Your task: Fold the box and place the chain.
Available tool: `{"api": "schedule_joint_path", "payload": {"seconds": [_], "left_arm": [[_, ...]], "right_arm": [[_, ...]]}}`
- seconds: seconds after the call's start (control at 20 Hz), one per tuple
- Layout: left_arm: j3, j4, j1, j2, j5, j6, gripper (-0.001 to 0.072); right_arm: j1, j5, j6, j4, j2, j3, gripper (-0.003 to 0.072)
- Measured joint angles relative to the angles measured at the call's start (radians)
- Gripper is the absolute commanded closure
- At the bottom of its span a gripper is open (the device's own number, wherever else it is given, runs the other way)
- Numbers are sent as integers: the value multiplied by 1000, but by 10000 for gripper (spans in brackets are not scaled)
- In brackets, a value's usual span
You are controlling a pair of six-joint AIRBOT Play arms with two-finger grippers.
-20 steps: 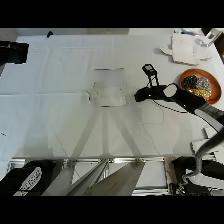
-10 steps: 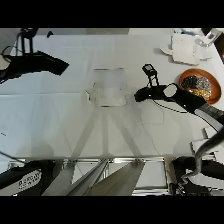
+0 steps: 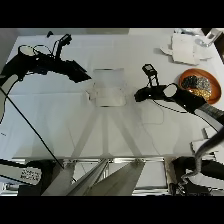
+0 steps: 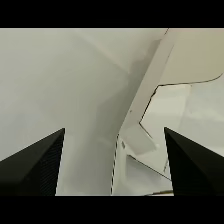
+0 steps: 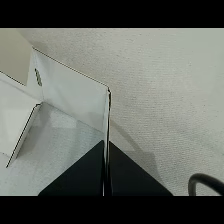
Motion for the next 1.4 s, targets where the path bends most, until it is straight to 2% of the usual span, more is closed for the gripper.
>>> {"api": "schedule_joint_path", "payload": {"seconds": [0.25,0.45,0.5,0.55,0.65,0.9,0.95,1.0,1.05,1.1,1.15,1.2,1.25,1.35,1.4], "left_arm": [[11,-90,-23,-77,-40,171,17],[12,-109,-54,-101,-31,268,19],[12,-110,-60,-106,-16,283,34],[12,-110,-66,-110,-5,293,97],[12,-113,-74,-121,18,308,142],[13,-117,-93,-153,44,332,157],[12,-117,-98,-158,47,340,184],[13,-117,-101,-161,49,348,317],[13,-117,-104,-164,51,356,377],[13,-117,-106,-166,53,362,378],[13,-116,-108,-169,55,365,423],[12,-116,-108,-169,56,369,535],[13,-117,-109,-169,55,374,608],[13,-116,-110,-171,51,387,694],[12,-116,-110,-171,46,399,695]], "right_arm": [[0,0,0,0,0,0,674],[0,0,0,0,0,0,674],[0,0,0,0,0,0,674],[0,0,0,0,0,0,674],[0,0,0,0,0,0,674],[0,0,0,0,0,0,674],[0,0,0,0,0,0,674],[0,0,0,0,0,0,674],[0,0,0,0,0,0,674],[0,0,0,0,0,0,674],[0,0,0,0,0,0,674],[0,0,0,0,0,0,674],[0,0,0,0,0,0,674],[0,0,0,0,0,0,674],[0,-1,0,0,0,0,674]]}}
